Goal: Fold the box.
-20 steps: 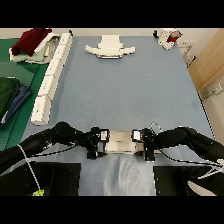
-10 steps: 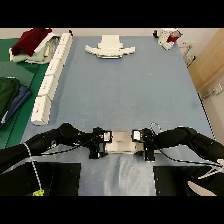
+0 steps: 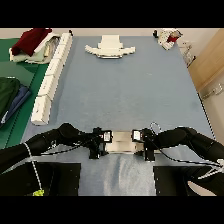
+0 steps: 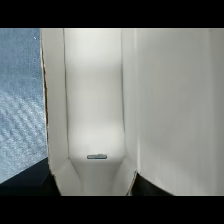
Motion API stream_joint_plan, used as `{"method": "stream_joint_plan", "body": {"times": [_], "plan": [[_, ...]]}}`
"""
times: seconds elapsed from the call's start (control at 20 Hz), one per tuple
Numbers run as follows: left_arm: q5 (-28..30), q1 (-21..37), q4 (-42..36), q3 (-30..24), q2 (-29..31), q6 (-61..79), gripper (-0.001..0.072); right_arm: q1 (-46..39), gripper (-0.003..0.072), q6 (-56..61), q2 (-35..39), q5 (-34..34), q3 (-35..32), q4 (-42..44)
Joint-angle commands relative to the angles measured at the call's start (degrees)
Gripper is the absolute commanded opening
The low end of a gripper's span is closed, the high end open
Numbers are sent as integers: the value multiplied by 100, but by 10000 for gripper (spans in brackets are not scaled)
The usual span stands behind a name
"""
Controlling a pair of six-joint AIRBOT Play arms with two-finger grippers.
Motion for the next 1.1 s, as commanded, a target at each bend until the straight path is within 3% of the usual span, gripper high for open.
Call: {"method": "stream_joint_plan", "body": {"times": [0.0, 0.75, 0.85, 1.05], "plan": [[13, 2, -2, 4, 2, -24, 505, -4, 503, 2, 4, 0, 4, 0], [11, 2, -2, 4, 2, -24, 505, -4, 506, 7, 0, 11, 2, 4], [9, 2, -2, 4, 2, -24, 506, -2, 720, 417, 15, -7, 31, -20], [11, 2, -2, 4, 2, -24, 505, -4, 720, 2057, 514, -988, 435, -1296]]}}
